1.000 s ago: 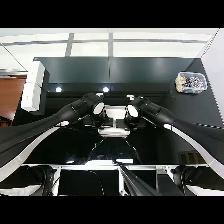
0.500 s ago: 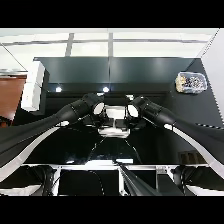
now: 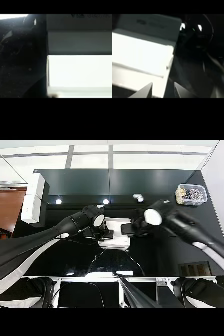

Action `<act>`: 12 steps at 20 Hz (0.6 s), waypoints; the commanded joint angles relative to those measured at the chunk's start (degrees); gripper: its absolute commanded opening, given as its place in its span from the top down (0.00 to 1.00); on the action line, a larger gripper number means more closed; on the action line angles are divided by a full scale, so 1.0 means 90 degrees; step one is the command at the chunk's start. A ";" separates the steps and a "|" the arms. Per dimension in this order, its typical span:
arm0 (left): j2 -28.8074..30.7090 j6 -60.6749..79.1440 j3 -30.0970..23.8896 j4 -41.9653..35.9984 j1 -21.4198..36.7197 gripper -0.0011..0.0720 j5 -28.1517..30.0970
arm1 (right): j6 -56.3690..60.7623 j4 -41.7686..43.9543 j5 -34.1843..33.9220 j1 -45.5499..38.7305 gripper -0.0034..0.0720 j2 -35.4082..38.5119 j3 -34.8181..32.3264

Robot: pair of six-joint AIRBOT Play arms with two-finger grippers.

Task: Fold the box and place the chain.

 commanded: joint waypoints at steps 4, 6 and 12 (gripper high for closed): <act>-0.0002 -0.0005 0.0005 -0.0005 0.0002 0.95 -0.0002 | -0.0731 -0.3024 0.0270 -0.1098 0.51 0.1693 -0.0051; -0.0002 -0.0002 0.0005 -0.0005 0.0002 0.95 -0.0005 | -0.0704 -0.4252 -0.0544 -0.1586 0.51 0.1685 -0.0376; -0.0002 -0.0005 0.0005 -0.0005 0.0002 0.95 -0.0002 | -0.0019 -0.2856 -0.4459 -0.3951 0.00 0.0799 -0.1732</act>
